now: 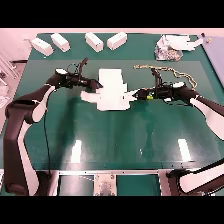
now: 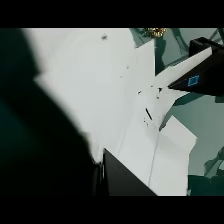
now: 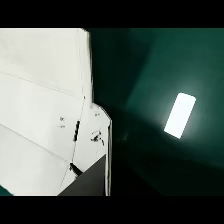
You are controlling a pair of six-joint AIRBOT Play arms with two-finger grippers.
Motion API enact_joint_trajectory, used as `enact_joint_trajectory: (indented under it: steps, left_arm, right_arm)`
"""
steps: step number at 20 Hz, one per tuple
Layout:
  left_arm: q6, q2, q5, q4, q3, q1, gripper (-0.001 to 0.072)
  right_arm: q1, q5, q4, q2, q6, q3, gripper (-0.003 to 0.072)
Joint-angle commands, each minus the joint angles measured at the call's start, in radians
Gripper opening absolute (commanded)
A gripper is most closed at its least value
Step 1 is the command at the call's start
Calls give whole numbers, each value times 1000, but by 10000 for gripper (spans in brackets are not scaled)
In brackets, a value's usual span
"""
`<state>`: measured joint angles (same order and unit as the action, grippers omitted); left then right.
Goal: Fold the box and place the chain.
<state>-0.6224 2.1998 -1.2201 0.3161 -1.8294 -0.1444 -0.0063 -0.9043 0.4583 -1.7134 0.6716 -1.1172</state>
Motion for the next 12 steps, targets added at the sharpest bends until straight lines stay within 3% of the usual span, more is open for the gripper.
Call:
enact_joint_trajectory:
  steps: [1, 5, 12]
  left_arm:
    - [70, 5, 3, 2, 0, 0, 19]
    - [228, 4, -56, -18, 0, 0, 18]
    - [756, 4, -205, -51, 0, 0, 15]
  right_arm:
    - [0, -1, -2, 0, 0, 0, 9]
    - [0, -5, -3, 0, 0, 0, 10]
    - [13, -4, -3, 0, 18, 6, 7]
